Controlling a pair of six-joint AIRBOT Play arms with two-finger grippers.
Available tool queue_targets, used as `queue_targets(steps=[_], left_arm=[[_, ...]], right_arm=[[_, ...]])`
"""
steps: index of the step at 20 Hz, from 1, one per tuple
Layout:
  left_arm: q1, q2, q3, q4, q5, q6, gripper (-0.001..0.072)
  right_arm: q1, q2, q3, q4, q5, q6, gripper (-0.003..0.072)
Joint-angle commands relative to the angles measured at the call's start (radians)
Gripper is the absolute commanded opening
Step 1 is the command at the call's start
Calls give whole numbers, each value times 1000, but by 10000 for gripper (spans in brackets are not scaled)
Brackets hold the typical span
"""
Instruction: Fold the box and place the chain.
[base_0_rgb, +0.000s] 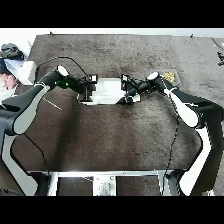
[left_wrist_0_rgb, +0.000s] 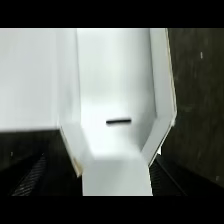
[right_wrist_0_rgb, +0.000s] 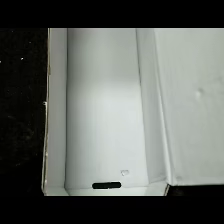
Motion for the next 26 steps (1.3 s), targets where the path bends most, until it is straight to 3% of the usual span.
queue_targets(steps=[1, 4, 5, 6, 7, 11, 12, 13, 21, 26], left_arm=[[-7, -1, -6, -40, -7, 0, 720], [-7, -1, -7, -40, -31, -1, 704], [-7, -1, -7, -40, -38, -2, 609], [-7, -1, -7, -40, -47, -1, 467], [-7, -1, -7, -40, -52, -3, 407], [-7, -1, -7, -40, -52, -30, 402], [-7, -1, -7, -41, -52, -29, 231], [-7, -1, -7, -46, -52, -26, 167], [-7, -32, -14, -195, -60, -18, 186], [-7, -32, -14, -216, -54, -18, 187]], right_arm=[[0, 0, 1, 0, 0, 0, 439], [0, 0, 1, 0, 0, 0, 439], [0, 0, 1, 0, 0, 0, 439], [0, 0, 1, 0, 0, 0, 439], [0, 0, 1, 0, 0, 0, 439], [0, 0, 1, 0, 0, 0, 439], [0, 0, 1, 0, 0, 0, 438], [0, 0, 1, 0, 0, 0, 439], [0, 0, 1, 0, 0, 0, 439], [0, 0, 1, 0, 0, 0, 438]])
